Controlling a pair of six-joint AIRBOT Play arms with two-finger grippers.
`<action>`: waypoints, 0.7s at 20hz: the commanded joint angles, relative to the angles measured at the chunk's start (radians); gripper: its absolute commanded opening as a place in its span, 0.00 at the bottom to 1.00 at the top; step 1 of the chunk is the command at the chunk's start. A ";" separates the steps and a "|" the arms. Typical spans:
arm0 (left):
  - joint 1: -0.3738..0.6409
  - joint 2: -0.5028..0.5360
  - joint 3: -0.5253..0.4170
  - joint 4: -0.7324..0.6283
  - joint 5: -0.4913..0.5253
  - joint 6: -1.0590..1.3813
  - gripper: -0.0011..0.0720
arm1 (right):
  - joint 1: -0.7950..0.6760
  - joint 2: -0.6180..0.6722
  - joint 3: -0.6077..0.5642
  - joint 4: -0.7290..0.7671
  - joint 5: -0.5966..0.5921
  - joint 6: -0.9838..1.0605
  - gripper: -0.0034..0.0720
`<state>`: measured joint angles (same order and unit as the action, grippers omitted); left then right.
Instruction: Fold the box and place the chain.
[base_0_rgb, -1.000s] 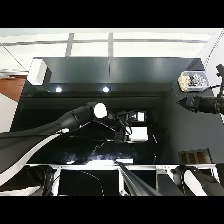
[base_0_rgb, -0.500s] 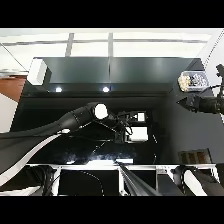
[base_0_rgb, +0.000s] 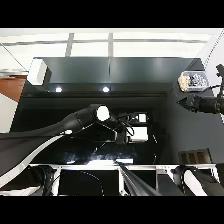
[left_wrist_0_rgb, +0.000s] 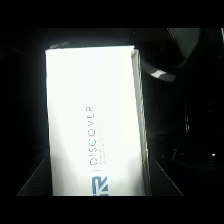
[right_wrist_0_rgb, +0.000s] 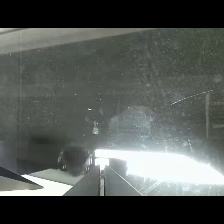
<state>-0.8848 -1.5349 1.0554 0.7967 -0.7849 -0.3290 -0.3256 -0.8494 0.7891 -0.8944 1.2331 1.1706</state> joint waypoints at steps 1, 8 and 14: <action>-0.016 -0.032 0.000 0.029 0.000 -0.025 0.98 | 0.000 0.001 0.001 0.000 0.000 0.000 0.10; 0.030 0.000 0.064 0.295 -0.082 -0.303 0.50 | -0.001 0.001 0.001 0.000 -0.029 0.000 0.09; 0.308 0.175 0.065 0.481 -0.200 -0.582 0.49 | -0.001 0.001 0.001 0.000 -0.033 0.000 0.09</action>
